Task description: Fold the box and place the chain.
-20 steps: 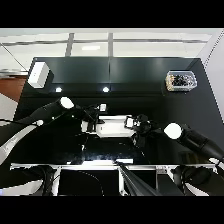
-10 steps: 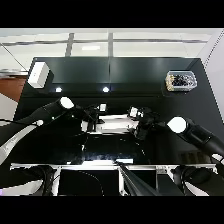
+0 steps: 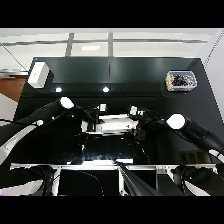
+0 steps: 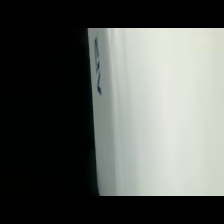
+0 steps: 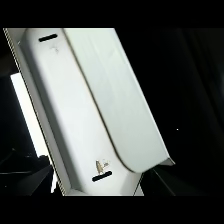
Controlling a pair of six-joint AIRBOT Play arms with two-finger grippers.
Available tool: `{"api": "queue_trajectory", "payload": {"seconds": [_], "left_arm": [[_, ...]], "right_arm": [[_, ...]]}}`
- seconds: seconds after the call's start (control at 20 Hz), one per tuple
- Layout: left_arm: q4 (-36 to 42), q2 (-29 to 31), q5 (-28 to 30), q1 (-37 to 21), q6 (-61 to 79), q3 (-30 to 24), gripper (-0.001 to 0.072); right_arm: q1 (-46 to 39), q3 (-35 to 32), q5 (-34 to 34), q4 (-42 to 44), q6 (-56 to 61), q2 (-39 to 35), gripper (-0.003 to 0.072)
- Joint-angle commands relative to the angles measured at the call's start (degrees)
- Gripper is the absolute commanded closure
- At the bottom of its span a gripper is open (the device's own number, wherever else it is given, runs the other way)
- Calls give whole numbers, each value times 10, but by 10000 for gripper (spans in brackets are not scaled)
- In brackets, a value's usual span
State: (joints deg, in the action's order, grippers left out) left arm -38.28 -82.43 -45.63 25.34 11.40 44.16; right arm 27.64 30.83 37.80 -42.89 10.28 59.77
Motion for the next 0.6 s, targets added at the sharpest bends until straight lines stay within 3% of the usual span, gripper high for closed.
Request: {"api": "queue_trajectory", "payload": {"seconds": [0.0,0.55], "left_arm": [[0,2,-1,0,9,0,684],[0,7,0,0,12,1,683]], "right_arm": [[-30,1,26,68,-78,7,-11],[-41,1,40,144,-222,51,-11]]}}
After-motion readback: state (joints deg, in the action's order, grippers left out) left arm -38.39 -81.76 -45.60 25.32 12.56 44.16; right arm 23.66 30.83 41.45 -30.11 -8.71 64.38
